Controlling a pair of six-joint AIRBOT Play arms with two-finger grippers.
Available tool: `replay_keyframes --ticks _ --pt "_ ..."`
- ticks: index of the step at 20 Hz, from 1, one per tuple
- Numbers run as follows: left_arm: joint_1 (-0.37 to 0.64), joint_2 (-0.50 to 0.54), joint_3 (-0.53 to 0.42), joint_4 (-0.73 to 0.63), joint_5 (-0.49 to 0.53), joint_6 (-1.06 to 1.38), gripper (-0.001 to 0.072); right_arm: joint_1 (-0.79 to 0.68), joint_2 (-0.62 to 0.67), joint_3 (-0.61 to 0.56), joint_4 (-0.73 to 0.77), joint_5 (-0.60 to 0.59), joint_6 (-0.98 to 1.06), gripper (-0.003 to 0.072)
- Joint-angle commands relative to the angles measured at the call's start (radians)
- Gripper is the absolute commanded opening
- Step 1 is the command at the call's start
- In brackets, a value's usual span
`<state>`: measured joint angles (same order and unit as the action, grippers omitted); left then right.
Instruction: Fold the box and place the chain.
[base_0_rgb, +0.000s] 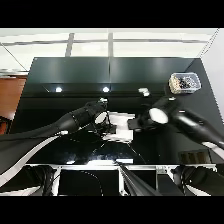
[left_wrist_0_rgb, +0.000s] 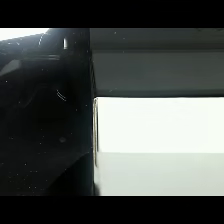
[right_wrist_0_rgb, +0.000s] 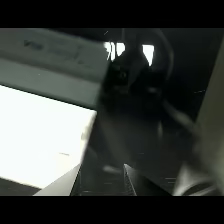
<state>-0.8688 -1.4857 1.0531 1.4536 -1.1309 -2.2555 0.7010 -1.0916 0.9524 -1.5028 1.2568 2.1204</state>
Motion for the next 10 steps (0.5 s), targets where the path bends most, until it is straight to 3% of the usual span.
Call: replay_keyframes --ticks 1,3,5,10 --pt "0.0 0.0 0.0 0.0 0.0 0.0 0.0027 -0.089 0.175 0.003 -0.322 0.106 -0.093 0.0328" --pt "0.0 0.0 0.0 0.0 0.001 0.0 0.0027 -0.155 0.21 -0.002 -0.587 0.119 -0.094 0.0327" --pt "0.0 0.0 0.0 0.0 0.001 0.0 0.0027 -0.28 0.207 -0.032 -0.693 -0.001 -0.094 0.0328" --pt "0.005 0.0 0.0 0.0 0.003 0.0 0.0027 -0.65 0.087 -0.071 -0.568 -0.51 0.026 0.0328"
